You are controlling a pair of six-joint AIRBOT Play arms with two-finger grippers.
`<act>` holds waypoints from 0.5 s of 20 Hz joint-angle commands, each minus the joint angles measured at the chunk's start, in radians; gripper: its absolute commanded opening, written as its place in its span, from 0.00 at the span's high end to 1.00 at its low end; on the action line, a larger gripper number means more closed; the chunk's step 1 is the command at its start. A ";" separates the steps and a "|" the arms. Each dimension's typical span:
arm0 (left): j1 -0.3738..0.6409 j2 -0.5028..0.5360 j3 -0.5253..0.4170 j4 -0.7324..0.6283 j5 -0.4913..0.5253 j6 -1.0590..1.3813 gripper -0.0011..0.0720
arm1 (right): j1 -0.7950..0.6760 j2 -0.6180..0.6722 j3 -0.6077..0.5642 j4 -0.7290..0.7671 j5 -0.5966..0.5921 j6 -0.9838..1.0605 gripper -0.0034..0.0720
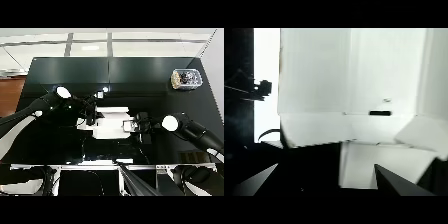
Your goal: Fold the box and place the chain.
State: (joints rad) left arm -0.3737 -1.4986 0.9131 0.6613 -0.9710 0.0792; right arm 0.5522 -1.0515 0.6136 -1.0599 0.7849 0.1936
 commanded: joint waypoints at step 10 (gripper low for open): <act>0.000 0.000 0.000 0.004 -0.002 0.000 0.95 | 0.018 0.042 0.035 0.047 0.065 0.040 0.05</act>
State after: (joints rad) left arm -0.3740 -1.4986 0.9131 0.6651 -0.9722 0.0795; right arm 0.5545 -0.9760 0.6712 -1.0351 0.8501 0.2325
